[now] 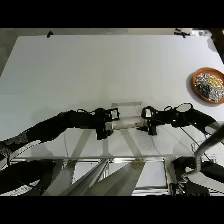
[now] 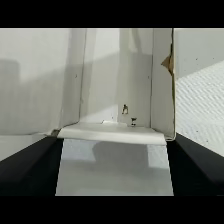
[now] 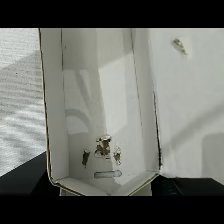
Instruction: Fold the box and place the chain.
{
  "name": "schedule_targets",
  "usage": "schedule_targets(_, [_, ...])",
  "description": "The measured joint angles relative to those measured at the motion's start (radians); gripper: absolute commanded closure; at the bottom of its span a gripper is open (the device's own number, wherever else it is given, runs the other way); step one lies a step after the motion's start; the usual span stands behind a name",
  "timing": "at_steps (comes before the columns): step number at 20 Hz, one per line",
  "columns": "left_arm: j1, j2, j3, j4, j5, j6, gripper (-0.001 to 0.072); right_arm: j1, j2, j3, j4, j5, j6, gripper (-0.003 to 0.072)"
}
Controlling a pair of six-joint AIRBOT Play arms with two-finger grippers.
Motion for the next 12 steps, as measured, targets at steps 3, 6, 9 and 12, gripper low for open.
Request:
schedule_targets(3, [-0.005,-0.02,0.0,-0.01,-0.026,0.0,0.0005,0.0,0.0,0.0,0.0,0.0,0.0,0.0329])
schedule_targets(6, [-0.009,-0.032,0.0,-0.018,-0.045,0.0,0.0006,0.0,0.0,0.0,0.0,0.0,0.0,0.0329])
schedule_targets(9, [-0.021,-0.036,0.0,-0.023,-0.06,0.0,0.0007,0.0,0.0,0.0,0.0,0.0,0.0,0.0329])
schedule_targets(12, [-0.04,-0.038,0.0,-0.032,-0.085,0.0,0.0011,0.0,0.0,0.0,0.0,0.0,0.0,0.0329])
